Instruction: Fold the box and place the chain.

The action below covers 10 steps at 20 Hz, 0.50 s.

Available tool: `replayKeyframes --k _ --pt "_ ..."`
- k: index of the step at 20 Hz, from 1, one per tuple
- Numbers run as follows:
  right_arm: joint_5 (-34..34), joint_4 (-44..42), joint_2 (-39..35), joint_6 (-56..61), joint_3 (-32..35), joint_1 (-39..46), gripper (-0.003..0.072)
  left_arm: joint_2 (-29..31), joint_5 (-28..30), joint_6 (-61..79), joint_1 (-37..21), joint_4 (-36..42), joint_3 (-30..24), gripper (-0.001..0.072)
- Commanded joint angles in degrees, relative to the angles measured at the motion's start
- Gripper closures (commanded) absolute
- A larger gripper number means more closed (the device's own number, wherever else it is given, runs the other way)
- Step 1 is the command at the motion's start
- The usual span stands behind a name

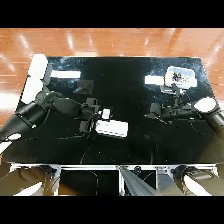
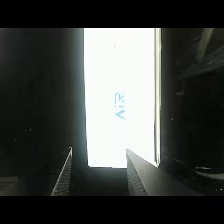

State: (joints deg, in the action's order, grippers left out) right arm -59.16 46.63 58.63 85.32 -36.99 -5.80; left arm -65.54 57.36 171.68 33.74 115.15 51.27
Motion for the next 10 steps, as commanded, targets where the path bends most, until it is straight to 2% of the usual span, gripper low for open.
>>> replayKeyframes --k 1,2,10 --pt "0.87 0.59 -0.04 0.42 0.0 0.0 0.0655 -0.09 -5.07 0.42 0.28 -0.55 -1.66 0.0171" --pt "0.76 0.63 -0.04 0.39 0.0 0.0 0.0655 -0.09 -5.14 0.39 0.31 0.02 -1.66 0.0068" --pt "0.63 3.61 -0.04 0.35 0.0 0.0 0.0654 -0.44 -3.56 -0.9 1.79 0.85 -4.85 0.0067"
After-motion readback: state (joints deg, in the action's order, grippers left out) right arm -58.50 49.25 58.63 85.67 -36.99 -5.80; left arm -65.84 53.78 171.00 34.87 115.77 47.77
